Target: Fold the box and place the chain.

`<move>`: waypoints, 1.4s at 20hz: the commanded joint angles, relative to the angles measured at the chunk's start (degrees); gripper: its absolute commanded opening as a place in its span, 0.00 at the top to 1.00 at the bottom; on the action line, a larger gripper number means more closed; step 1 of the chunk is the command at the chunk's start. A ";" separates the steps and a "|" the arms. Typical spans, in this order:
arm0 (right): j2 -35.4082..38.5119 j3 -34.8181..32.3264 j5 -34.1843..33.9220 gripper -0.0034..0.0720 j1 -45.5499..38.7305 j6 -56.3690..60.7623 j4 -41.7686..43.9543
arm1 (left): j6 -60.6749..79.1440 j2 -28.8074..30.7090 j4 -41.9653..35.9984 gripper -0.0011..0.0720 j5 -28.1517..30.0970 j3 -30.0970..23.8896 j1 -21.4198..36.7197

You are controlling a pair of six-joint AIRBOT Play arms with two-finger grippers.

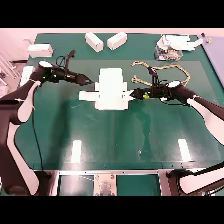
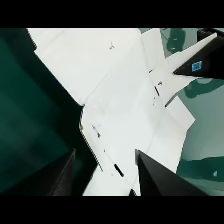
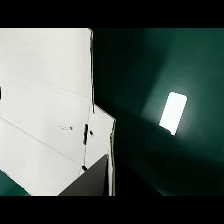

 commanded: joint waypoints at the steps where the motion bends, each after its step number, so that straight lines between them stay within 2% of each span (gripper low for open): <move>1: -0.04 -0.02 0.07 0.94 0.07 0.02 0.04 | -2.36 -3.02 1.64 0.36 1.97 4.00 -1.88; 4: -0.04 -0.02 0.07 0.94 0.04 0.00 0.02 | -2.56 -4.11 1.60 0.36 3.56 5.40 -1.99; 11: -0.04 -0.02 0.07 0.94 0.07 0.02 0.04 | 0.72 -6.36 -6.40 0.36 2.45 5.42 -2.14; 18: -0.04 -0.02 0.04 0.94 0.07 0.00 0.02 | 2.80 -6.82 -5.20 0.36 3.06 5.40 -5.16; 20: -0.04 -0.02 0.04 0.94 0.07 -0.02 0.02 | 3.17 -6.84 -5.16 0.41 3.56 5.40 -5.25; 25: -0.04 -0.02 0.04 0.94 0.07 -0.87 0.04 | 3.61 -6.91 -5.16 0.42 3.52 5.40 -5.25; 26: -0.04 -0.02 0.04 0.94 0.07 -0.87 0.04 | 3.72 -6.99 -5.01 0.50 3.23 5.40 -5.25; 28: -0.04 -0.02 0.04 0.94 0.07 -0.87 0.04 | 4.35 -7.43 -4.74 0.51 2.75 5.40 -5.25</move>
